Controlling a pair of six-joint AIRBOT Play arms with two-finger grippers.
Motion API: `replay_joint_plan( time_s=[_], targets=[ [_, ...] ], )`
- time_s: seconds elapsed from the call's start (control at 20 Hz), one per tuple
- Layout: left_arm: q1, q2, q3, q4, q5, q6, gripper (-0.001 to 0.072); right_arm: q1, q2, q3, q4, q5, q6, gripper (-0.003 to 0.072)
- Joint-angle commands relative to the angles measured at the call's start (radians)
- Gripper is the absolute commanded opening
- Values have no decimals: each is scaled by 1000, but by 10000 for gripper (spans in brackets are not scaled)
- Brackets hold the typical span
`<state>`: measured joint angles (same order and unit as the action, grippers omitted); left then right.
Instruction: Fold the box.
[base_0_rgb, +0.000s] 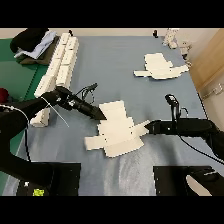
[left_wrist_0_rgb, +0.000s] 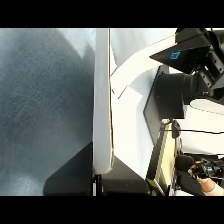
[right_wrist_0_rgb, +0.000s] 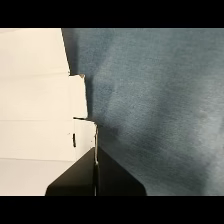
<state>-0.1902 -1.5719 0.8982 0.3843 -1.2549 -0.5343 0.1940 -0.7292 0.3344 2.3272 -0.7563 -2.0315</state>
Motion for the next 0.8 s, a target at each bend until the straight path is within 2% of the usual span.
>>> replay_joint_plan(
  time_s=[0.0,0.1,0.15,0.2,0.25,0.35,0.45,0.5,0.65,0.7,0.75],
  targets=[
    [-4,-1,8,-3,6,11,17,1,0,0,-2,0,1,1],
    [-4,-1,9,-3,6,14,17,1,0,0,-2,0,-5,5],
    [-4,-1,9,-3,8,15,17,1,0,1,-3,0,-5,110],
    [-4,-1,9,-3,10,14,17,0,0,1,-12,0,-5,329],
    [-4,-1,9,-3,8,14,18,0,0,3,-35,5,-5,427],
    [-4,-1,10,-6,9,45,17,-2,0,19,-142,24,-4,426],
    [-6,3,25,-6,-33,220,16,-13,0,53,-334,40,62,423],
    [-10,10,33,-5,-38,259,15,-24,0,75,-455,51,159,422],
    [-36,74,35,-5,-30,449,14,-80,-1,147,-885,48,696,422],
    [-49,103,35,-5,-17,496,14,-97,-1,167,-962,36,821,423],
    [-69,137,35,-2,8,546,13,-110,-1,182,-974,36,863,423]
  ],
)
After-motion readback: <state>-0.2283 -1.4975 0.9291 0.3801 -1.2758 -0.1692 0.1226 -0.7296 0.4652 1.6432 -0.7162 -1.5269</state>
